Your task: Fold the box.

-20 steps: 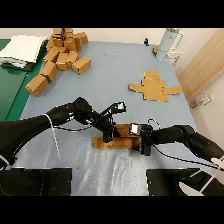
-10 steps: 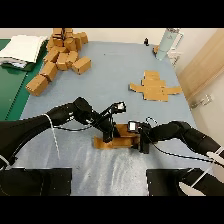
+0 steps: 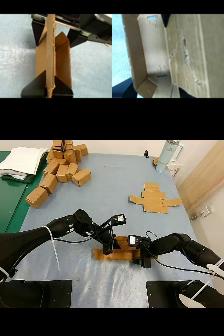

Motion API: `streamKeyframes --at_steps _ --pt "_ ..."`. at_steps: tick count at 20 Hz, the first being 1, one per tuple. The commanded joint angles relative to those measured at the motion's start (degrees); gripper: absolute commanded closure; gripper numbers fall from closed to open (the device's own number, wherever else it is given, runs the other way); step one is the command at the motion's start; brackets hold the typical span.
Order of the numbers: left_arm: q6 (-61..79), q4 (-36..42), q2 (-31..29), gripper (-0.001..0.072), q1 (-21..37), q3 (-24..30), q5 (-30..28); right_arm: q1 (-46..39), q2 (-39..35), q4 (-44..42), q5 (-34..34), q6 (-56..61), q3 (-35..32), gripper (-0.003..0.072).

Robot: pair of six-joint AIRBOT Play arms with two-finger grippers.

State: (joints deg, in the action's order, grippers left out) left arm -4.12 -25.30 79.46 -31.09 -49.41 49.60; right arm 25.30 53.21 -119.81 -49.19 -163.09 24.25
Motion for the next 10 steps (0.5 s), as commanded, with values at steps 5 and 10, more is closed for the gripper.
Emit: streamKeyframes --at_steps 5,10 --pt "0.0 0.0 -0.04 0.0696 0.0 -0.04 -0.07 0.07 -0.02 0.02 -0.33 0.07 -0.04 -0.0021" --pt "0.0 0.02 -0.04 0.0696 -0.02 -0.04 -0.09 0.07 0.04 0.0 0.15 0.07 -0.04 -0.0021"
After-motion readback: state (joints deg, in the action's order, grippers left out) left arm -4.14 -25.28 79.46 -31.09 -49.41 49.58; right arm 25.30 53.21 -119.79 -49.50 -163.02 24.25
